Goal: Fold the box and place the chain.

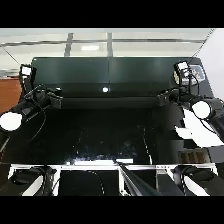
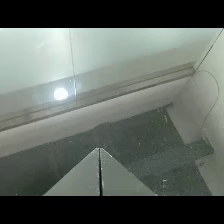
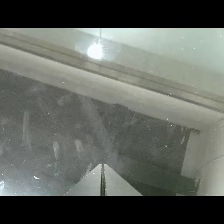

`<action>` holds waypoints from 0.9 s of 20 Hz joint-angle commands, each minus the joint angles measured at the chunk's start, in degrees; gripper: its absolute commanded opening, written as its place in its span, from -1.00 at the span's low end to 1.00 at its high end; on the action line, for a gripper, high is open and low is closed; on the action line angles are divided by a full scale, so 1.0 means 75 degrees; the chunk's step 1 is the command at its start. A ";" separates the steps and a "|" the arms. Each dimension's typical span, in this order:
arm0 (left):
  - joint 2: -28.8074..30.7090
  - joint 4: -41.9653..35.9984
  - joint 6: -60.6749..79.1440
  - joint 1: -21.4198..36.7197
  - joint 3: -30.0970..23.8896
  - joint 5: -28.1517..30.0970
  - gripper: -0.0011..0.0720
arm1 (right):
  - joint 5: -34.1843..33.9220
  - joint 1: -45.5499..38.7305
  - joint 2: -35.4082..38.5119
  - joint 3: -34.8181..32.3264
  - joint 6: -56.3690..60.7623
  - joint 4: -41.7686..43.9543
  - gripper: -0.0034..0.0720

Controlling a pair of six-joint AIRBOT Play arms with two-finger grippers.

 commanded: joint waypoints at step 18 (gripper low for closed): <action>-0.0026 -0.0667 -0.0035 -0.0012 -0.0009 0.0469 -0.90 | -0.0082 0.0023 -0.0006 0.0000 0.0032 0.0347 -0.88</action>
